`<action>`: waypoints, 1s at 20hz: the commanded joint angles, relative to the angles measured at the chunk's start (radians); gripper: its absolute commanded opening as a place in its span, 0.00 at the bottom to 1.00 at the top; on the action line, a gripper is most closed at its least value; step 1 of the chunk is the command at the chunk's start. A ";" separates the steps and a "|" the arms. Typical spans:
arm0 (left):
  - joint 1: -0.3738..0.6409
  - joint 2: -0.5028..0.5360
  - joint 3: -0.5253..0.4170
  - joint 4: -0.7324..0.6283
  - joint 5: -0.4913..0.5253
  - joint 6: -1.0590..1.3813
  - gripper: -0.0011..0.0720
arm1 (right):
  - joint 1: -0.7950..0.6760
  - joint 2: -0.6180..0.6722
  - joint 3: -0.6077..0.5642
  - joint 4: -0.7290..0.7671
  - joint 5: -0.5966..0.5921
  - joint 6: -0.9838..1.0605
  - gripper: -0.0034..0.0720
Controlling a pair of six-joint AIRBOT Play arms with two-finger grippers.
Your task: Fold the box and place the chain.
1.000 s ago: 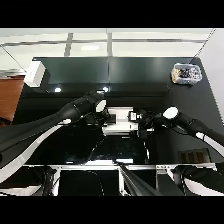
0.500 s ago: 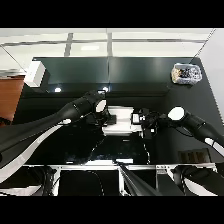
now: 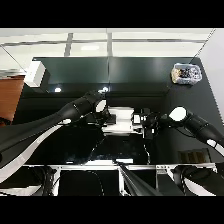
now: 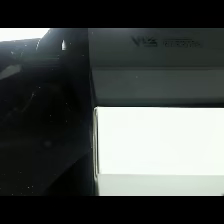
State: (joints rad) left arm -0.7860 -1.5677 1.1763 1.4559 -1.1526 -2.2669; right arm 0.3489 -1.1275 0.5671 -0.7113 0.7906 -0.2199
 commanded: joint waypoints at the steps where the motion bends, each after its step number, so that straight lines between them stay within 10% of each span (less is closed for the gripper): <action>1: 0.001 0.001 0.001 -0.002 0.000 0.000 0.06 | 0.000 0.001 0.000 -0.004 0.005 0.071 0.37; 15: 0.001 0.000 0.001 -0.002 0.000 0.000 0.06 | 0.050 -0.109 -0.005 0.217 -0.066 0.085 0.37; 17: 0.001 0.000 0.001 -0.002 0.000 0.000 0.06 | 0.050 -0.109 -0.005 0.217 -0.072 0.086 0.58; 18: 0.001 0.000 0.001 -0.002 0.000 0.000 0.06 | 0.050 -0.109 -0.005 0.216 -0.074 0.086 0.57; 19: 0.001 0.000 0.001 -0.002 0.000 0.000 0.06 | 0.050 -0.109 -0.005 0.210 -0.073 0.087 0.31; 20: 0.001 0.000 0.001 -0.002 0.000 0.000 0.06 | 0.050 -0.109 -0.005 0.212 -0.077 0.089 0.42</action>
State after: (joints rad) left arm -0.7860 -1.5677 1.1759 1.4517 -1.1492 -2.2665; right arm 0.3981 -1.2354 0.5621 -0.4976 0.7216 -0.1329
